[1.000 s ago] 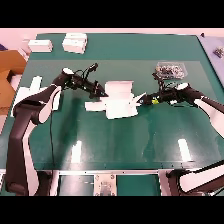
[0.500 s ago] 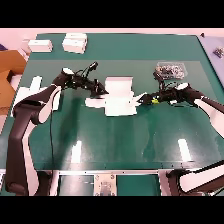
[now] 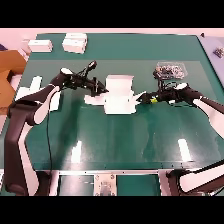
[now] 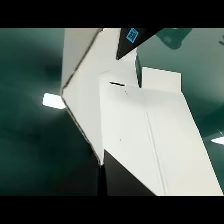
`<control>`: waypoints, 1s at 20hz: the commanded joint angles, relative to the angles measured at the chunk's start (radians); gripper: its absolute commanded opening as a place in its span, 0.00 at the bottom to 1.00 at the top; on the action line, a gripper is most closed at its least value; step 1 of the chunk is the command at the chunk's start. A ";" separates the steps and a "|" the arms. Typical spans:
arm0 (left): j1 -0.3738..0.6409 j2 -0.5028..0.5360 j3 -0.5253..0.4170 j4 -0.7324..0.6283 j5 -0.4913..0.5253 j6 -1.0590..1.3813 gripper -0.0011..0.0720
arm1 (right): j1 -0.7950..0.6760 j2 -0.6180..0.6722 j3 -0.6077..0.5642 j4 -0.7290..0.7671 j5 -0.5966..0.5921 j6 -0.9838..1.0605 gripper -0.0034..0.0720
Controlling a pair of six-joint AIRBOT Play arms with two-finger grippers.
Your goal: Fold the box and place the chain.
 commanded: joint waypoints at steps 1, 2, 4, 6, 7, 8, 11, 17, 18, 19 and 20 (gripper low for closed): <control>-0.001 0.019 -0.100 -0.053 0.024 0.145 0.03 | 0.005 0.000 0.000 0.006 -0.002 0.005 0.06; -0.001 0.020 -0.105 -0.065 0.024 0.166 0.03 | 0.005 0.000 0.000 0.006 -0.002 0.005 0.06; -0.003 0.032 -0.106 -0.070 0.031 0.203 0.03 | 0.005 0.000 0.000 0.006 -0.002 0.005 0.06; -0.008 0.035 -0.115 -0.065 0.044 0.229 0.03 | 0.005 0.000 0.000 0.006 -0.002 0.005 0.06; -0.008 0.035 -0.125 -0.064 0.052 0.232 0.03 | 0.005 0.000 0.000 0.006 -0.002 0.005 0.06; -0.008 0.035 -0.127 -0.065 0.056 0.246 0.03 | 0.005 0.000 0.000 0.006 -0.002 0.005 0.06; -0.008 0.034 -0.129 -0.061 0.061 0.264 0.03 | 0.005 0.000 0.000 0.006 -0.003 0.005 0.06; -0.008 0.034 -0.129 -0.048 0.059 0.267 0.04 | 0.005 0.000 0.000 0.006 -0.004 0.005 0.06; -0.008 0.033 -0.129 -0.040 0.058 0.261 0.04 | 0.005 0.000 0.000 0.006 -0.004 0.005 0.06; -0.008 0.032 -0.129 -0.034 0.059 0.261 0.04 | 0.006 0.000 0.000 0.006 -0.004 0.005 0.06; -0.008 0.032 -0.129 -0.034 0.059 0.261 0.04 | 0.007 0.000 0.000 0.006 -0.004 0.005 0.06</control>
